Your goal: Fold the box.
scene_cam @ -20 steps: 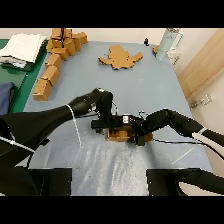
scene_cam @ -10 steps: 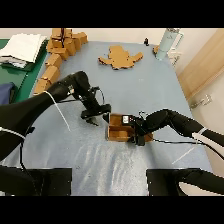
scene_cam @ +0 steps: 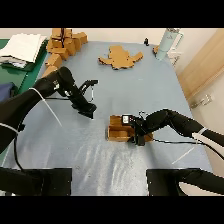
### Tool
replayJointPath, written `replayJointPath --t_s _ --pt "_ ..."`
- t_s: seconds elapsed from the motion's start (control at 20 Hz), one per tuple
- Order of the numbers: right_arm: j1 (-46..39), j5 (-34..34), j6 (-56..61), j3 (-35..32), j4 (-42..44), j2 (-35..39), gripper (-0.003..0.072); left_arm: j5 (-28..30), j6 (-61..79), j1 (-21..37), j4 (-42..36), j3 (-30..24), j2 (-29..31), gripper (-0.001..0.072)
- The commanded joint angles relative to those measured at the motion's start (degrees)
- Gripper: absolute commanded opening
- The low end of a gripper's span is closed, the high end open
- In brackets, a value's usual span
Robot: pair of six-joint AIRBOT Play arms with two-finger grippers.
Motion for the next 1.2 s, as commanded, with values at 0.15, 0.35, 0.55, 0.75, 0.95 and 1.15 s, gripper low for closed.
replayJointPath --t_s 0.15,0.35,0.55,0.75,0.95,1.15 --pt "-0.02 0.0 0.02 0.02 0.04 0.02 0.0514 19.19 22.34 -0.26 -2.86 -22.84 15.37 0.0011" --pt "-0.02 0.0 0.02 0.02 0.02 0.02 0.0514 33.44 62.36 -1.99 -20.17 -34.58 24.85 0.0281" --pt "-0.02 0.02 0.02 0.02 0.0 0.02 0.0514 34.77 80.81 -5.09 -33.59 -36.22 19.3 0.068" --pt "-0.02 0.02 0.02 0.02 -0.02 0.02 0.0514 36.26 86.71 -8.2 -36.54 -35.34 14.4 0.068" --pt "-0.02 0.02 0.02 0.02 -0.04 0.02 0.0515 36.28 86.73 -10.23 -36.65 -33.05 11.41 0.068" --pt "-0.02 0.02 0.02 0.02 -0.02 0.02 0.0515 35.17 89.0 -11.1 -36.0 -32.26 9.73 0.068"
